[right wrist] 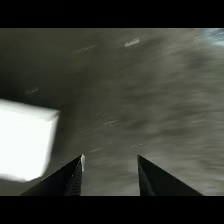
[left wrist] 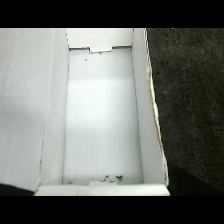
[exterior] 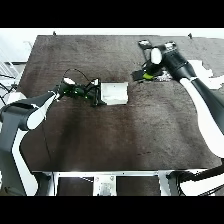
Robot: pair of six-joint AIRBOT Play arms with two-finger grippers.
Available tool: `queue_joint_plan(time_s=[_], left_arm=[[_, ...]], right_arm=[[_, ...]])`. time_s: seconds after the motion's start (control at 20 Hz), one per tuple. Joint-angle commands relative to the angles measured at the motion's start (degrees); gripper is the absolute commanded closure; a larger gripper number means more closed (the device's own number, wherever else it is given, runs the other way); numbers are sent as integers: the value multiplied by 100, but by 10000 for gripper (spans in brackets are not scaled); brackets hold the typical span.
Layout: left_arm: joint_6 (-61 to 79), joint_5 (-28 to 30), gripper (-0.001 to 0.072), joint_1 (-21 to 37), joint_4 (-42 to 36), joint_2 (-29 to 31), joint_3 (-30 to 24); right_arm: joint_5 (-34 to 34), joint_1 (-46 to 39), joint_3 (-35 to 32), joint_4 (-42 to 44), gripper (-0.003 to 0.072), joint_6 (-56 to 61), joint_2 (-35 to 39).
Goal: Fold the box and place the chain.
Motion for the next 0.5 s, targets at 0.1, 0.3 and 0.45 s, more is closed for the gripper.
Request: queue_joint_plan(time_s=[0.1,0.3,0.45], left_arm=[[7,11,288,4,0,0,-2],[7,11,288,4,0,0,-2],[7,7,289,4,-2,0,-2]], right_arm=[[-1139,-1204,-11,111,263,-378,-61],[-1685,-1821,4,1182,263,-1178,-540],[-1788,-2055,131,1744,276,-1668,-1023]])
